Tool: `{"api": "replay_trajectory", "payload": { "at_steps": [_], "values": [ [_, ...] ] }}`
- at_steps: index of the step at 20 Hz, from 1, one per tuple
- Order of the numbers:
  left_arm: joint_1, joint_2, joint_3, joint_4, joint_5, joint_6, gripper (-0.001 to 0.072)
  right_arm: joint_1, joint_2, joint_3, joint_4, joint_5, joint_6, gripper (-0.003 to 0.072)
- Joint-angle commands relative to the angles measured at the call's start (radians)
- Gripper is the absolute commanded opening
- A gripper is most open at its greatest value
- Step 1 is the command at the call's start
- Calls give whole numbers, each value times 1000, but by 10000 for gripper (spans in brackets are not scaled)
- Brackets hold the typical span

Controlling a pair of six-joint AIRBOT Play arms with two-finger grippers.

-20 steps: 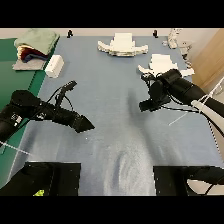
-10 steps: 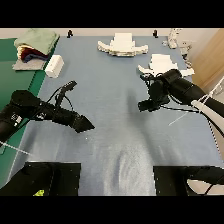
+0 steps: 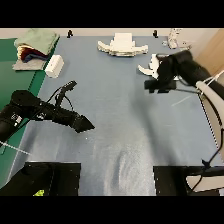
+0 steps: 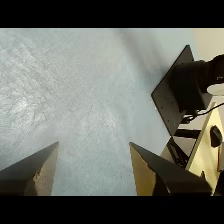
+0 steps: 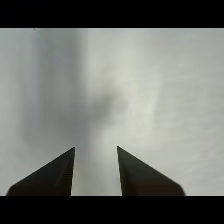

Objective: Fold the box.

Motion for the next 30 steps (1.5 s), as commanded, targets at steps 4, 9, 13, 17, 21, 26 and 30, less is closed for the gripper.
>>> {"api": "replay_trajectory", "payload": {
  "at_steps": [4,9,13,17,21,26,30],
  "values": [
    [0,0,0,0,0,0,693,-489,-341,436,285,-38,-96,418],
    [0,0,0,0,0,0,693,-616,-541,610,449,30,-156,418],
    [0,0,0,0,0,0,693,-616,-612,663,461,55,-183,418],
    [0,0,0,0,0,0,693,-616,-635,663,615,72,-321,307],
    [0,0,0,0,0,0,693,-614,-621,663,767,50,-404,0],
    [0,0,0,0,0,0,693,-578,-534,610,778,-73,-401,-6],
    [0,0,0,0,0,0,693,-490,-353,343,747,-44,-366,-7]
  ]
}}
